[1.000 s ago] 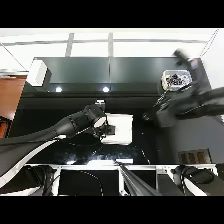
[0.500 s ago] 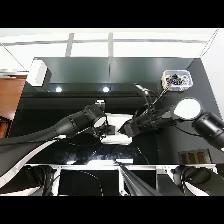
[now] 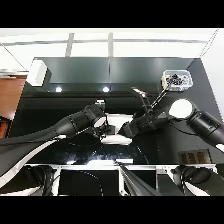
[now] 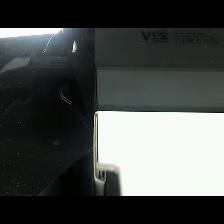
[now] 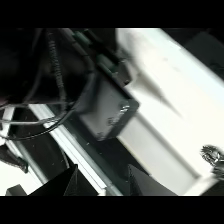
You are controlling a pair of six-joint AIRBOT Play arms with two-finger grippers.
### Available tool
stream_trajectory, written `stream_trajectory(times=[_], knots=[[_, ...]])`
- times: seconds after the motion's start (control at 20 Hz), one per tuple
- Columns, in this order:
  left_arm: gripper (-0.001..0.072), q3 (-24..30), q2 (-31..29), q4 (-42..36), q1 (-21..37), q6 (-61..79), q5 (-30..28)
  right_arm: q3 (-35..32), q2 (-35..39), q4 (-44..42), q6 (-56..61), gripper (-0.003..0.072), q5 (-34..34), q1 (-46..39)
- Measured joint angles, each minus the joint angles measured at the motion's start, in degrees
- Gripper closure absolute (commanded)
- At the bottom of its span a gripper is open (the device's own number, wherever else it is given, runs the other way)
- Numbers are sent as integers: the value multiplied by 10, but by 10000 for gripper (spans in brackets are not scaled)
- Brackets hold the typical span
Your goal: Fold the box and place the chain.
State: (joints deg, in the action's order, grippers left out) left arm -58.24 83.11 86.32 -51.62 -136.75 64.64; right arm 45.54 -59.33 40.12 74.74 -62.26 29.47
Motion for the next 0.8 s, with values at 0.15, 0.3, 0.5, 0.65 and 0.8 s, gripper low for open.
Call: stream_trajectory(times=[0.15,0.3,0.5,0.65,0.8], knots=[[677,0,0,0,0,0,0,5,18,9,-9,306,-36,-83],[677,0,0,0,0,0,0,5,35,68,-13,306,-37,-191],[678,0,0,0,0,0,0,-6,23,253,96,-34,87,-306],[678,0,0,0,0,0,0,5,-39,291,150,-34,164,-346],[677,0,0,1,0,0,0,50,-129,259,172,-34,197,-360]])
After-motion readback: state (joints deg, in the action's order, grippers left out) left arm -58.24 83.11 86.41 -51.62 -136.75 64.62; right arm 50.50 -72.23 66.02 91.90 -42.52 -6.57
